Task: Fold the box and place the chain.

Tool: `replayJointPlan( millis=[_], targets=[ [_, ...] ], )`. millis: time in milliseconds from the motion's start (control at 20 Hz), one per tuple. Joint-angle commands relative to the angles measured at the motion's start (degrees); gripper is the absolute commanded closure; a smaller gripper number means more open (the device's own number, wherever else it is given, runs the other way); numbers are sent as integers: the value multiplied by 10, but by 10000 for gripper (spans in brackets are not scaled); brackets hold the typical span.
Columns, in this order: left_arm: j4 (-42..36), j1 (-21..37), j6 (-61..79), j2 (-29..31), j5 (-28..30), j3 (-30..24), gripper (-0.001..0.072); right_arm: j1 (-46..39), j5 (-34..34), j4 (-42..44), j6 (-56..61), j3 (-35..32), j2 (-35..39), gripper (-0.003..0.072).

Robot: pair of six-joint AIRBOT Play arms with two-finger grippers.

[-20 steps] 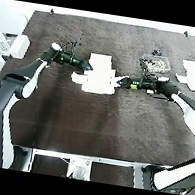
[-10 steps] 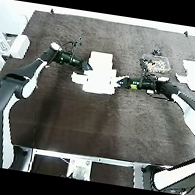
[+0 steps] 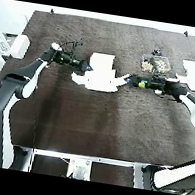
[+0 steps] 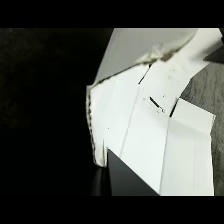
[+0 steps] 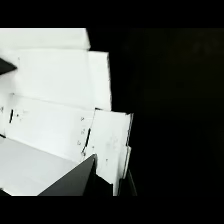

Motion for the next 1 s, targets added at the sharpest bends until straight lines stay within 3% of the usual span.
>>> replayJointPlan(
  millis=[0,450,950],
  targets=[
    [-16,0,77,0,-19,0,693,-42,16,55,-27,0,5,459],
    [-122,-1,279,2,-68,-10,696,-49,16,59,-42,0,5,460],
    [-118,-27,420,1,-11,-18,696,-49,-10,59,-57,-16,2,460]
  ],
)
